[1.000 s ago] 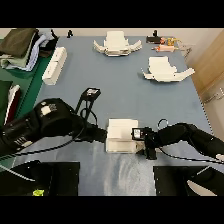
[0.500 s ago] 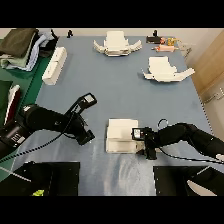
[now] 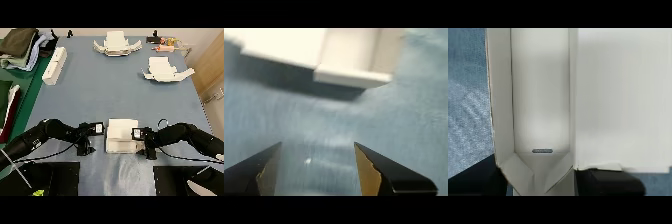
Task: Fold the box.
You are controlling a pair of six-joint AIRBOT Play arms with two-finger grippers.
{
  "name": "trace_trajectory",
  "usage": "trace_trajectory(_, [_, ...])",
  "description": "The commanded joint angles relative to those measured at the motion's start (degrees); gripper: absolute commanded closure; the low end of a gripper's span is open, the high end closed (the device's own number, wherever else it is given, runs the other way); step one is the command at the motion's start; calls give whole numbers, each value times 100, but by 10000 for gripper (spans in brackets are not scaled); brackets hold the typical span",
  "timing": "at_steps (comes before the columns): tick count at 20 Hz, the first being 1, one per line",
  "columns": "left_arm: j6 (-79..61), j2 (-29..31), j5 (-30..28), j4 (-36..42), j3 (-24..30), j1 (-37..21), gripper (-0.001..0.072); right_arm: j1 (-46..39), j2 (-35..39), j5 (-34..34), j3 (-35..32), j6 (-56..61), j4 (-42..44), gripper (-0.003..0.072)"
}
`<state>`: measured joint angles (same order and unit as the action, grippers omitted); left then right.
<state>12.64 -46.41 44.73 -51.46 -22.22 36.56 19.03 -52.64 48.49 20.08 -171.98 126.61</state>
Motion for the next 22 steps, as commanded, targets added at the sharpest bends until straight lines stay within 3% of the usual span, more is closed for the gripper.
trace_trajectory(1, [-2081, -125, -605, 1661, 289, 24, 10, 2, -2, 0, -2, 2, 0, 177])
trace_trajectory(5, [-2605, -546, -745, 2133, 286, 57, 10, 2, -2, 0, -2, 2, 0, 177])
trace_trajectory(11, [-2634, -1047, -931, 2459, 282, 555, 11, 2, -2, 0, -2, 2, 0, 177])
trace_trajectory(14, [-2634, -1108, -1248, 2743, 282, 597, 11, 2, -2, 0, -2, 2, 0, 177])
trace_trajectory(22, [-2632, -1178, -1266, 2835, 282, 660, 10, 2, -2, 0, -2, 2, 0, 177])
